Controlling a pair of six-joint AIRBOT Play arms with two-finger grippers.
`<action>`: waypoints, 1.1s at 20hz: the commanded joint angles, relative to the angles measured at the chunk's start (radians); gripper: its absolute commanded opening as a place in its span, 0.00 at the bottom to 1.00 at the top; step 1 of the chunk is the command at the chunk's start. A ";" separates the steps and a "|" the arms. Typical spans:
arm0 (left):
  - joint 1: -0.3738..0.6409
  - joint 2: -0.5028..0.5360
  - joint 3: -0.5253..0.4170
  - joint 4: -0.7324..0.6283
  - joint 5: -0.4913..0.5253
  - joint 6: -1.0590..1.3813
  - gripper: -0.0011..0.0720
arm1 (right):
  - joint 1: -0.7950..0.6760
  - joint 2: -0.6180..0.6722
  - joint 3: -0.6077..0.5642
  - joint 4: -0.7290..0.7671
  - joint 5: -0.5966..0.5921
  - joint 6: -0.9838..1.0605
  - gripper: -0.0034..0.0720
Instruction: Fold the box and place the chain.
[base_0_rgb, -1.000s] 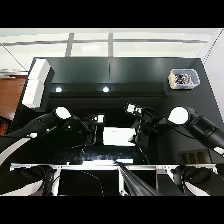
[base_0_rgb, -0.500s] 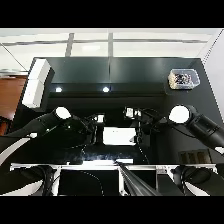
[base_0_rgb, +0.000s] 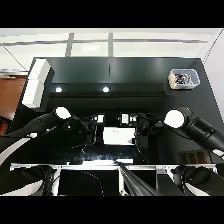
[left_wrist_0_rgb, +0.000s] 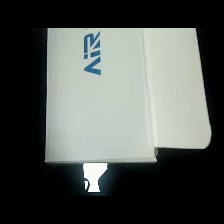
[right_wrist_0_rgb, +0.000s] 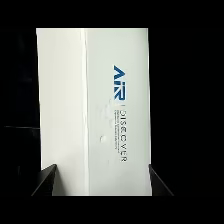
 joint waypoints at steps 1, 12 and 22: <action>0.000 0.000 0.000 0.000 0.000 0.000 0.68 | 0.005 0.000 0.001 -0.006 -0.011 0.016 0.90; 0.000 0.000 0.000 0.000 -0.002 0.000 0.68 | 0.007 0.000 0.001 0.002 -0.003 0.023 0.21; 0.000 0.000 0.000 0.000 -0.002 0.000 0.68 | 0.007 0.000 0.001 0.024 0.003 0.029 0.39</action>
